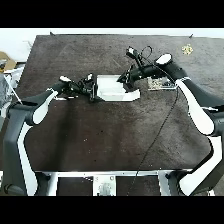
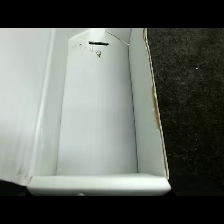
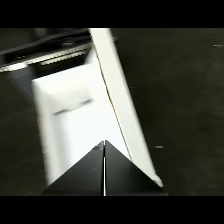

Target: Fold the box and place the chain.

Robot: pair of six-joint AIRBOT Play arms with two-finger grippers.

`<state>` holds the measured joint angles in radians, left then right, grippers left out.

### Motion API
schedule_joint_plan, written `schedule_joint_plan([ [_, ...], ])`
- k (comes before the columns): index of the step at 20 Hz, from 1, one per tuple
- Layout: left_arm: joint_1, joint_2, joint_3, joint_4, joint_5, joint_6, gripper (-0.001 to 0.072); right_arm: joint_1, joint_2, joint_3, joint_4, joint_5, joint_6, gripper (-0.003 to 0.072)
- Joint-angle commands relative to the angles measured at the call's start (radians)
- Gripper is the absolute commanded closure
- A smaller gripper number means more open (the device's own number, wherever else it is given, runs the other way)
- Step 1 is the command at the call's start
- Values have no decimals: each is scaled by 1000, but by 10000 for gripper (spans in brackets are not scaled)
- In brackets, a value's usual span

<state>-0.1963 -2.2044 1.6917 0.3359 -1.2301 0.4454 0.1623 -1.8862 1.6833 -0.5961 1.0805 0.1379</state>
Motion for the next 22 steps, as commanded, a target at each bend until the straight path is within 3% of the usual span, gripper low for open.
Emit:
schedule_joint_plan([
  [1, 0, 0, 0, 0, 0, 0, 435, -7, -41, 0, 21, -120, -16, 683],
  [8, 0, 0, 0, 0, 0, 0, 435, -20, -114, 0, 19, -139, -145, 684],
  [22, 0, 0, 0, 0, 0, 0, 435, -19, -122, 1, -26, -120, -146, 683],
])
